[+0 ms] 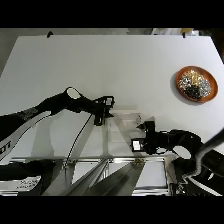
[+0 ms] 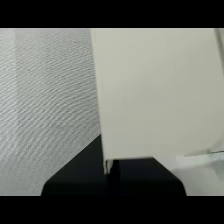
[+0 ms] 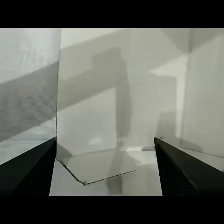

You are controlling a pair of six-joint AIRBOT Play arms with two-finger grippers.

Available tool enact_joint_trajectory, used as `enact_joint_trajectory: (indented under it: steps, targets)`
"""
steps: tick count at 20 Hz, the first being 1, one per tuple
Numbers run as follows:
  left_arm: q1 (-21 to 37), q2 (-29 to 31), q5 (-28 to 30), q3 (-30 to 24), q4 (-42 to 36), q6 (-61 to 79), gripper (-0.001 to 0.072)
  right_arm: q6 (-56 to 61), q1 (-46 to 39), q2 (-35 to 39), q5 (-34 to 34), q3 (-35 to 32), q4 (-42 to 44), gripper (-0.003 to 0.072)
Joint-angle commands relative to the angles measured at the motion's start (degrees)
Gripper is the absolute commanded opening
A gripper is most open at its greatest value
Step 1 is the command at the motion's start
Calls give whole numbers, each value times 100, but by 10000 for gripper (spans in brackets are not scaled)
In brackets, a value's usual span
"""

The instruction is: Fold the box and place the chain.

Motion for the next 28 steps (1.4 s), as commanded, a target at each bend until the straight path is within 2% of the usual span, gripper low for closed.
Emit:
enact_joint_trajectory:
  steps: [1,8,17,20,28]
  targets:
    - [-2,2,4,0,0,4,10,0,-409,-35,-190,262,-83,656]
    - [-2,2,4,0,0,2,10,-33,-1016,-37,146,579,168,656]
    - [-2,2,2,0,0,4,10,-2356,-2107,-612,597,586,2284,655]
    - [-2,2,2,0,0,4,10,-3464,-2542,-817,903,588,3289,655]
    - [-2,2,4,0,0,4,10,-4472,-3180,-1617,1353,614,4181,656]
